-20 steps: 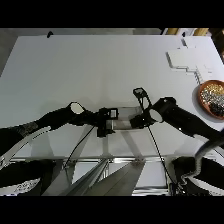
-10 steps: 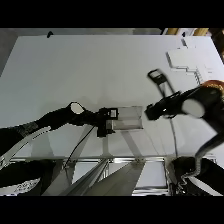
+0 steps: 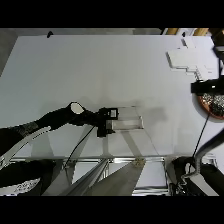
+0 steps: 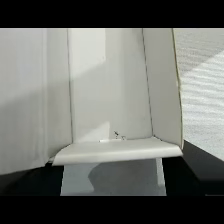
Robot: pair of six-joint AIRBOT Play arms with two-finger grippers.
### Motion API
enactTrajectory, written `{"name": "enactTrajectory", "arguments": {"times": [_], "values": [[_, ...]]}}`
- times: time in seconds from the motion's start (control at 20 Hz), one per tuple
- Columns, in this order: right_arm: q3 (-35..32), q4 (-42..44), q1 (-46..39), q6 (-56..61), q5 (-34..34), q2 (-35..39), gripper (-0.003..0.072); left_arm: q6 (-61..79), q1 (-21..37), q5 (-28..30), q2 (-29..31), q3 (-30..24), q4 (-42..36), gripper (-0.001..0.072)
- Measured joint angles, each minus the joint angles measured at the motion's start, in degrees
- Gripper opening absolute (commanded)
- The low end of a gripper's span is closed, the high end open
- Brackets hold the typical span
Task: Fold the box and place the chain.
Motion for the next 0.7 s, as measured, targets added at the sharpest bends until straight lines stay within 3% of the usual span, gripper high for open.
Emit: {"name": "enactTrajectory", "arguments": {"times": [0.4, 0.7], "values": [[0.17, -5.75, -8.09, 1.75, -9.01, -10.43, 0.0217, 0.0, 0.0, -0.02, 0.0, 0.0, 0.0, 0.0334], [0.17, -7.98, -21.16, 3.72, -11.02, -14.84, 0.0218, 0.0, 0.0, -0.02, 0.0, 0.0, 0.0, 0.0334]]}}
